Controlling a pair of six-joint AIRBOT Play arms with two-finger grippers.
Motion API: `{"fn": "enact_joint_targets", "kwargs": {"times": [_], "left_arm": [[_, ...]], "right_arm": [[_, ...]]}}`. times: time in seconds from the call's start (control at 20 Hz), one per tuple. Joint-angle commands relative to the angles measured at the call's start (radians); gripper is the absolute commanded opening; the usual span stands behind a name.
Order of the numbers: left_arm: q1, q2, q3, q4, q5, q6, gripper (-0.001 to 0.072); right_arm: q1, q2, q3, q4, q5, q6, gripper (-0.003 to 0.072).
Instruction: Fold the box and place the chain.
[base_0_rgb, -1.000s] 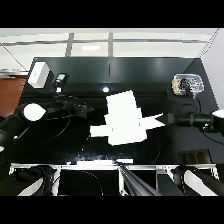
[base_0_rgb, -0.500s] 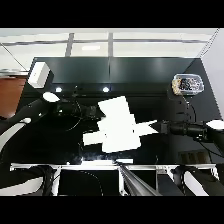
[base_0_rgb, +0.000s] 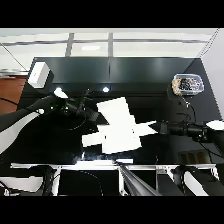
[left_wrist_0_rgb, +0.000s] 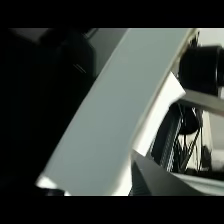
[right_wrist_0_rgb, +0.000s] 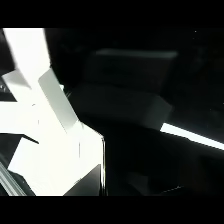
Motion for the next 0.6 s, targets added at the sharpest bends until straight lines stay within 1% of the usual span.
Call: {"fn": "enact_joint_targets", "kwargs": {"times": [0.0,0.05,0.1,0.15,0.2,0.25,0.3,0.35,0.4,0.45,0.5,0.55], "left_arm": [[-0.018,-0.013,0.015,0.009,-0.046,0.156,0.0352],[-0.024,-0.013,0.015,0.010,-0.046,0.179,0.0349],[-0.026,-0.013,0.016,0.013,-0.047,0.198,0.0327],[-0.026,-0.013,0.016,0.020,-0.048,0.201,0.0258],[-0.026,-0.013,0.019,0.040,-0.049,0.201,0.0247],[-0.024,-0.013,0.020,0.060,-0.050,0.201,0.0138],[-0.024,-0.013,0.020,0.081,-0.049,0.201,0.0124],[-0.024,-0.013,0.022,0.108,-0.051,0.218,0.0041],[-0.024,-0.013,0.027,0.132,-0.061,0.246,0.0029],[-0.024,-0.012,0.037,0.144,-0.072,0.263,0.0028],[-0.024,-0.007,0.048,0.153,-0.071,0.268,0.0027],[-0.026,0.004,0.064,0.166,-0.069,0.268,0.0026]], "right_arm": [[0.000,0.001,0.000,0.000,0.000,0.007,0.0020],[0.000,0.001,0.000,0.000,-0.002,0.008,0.0020],[0.000,0.001,0.000,0.000,-0.005,0.009,0.0019],[0.000,0.001,0.000,-0.003,-0.008,0.014,0.0019],[0.000,0.001,0.000,-0.013,-0.009,0.018,0.0020],[0.000,0.001,0.000,-0.027,-0.009,0.026,0.0020],[0.000,0.001,0.000,-0.046,-0.009,0.035,0.0020],[0.000,0.001,0.001,-0.069,-0.012,0.048,0.0020],[-0.002,0.001,0.004,-0.096,-0.015,0.066,0.0026],[-0.003,0.001,0.014,-0.131,-0.016,0.082,0.0211],[-0.007,0.001,0.037,-0.182,-0.015,0.117,0.0535],[-0.016,0.001,0.074,-0.246,-0.010,0.165,0.0668]]}}
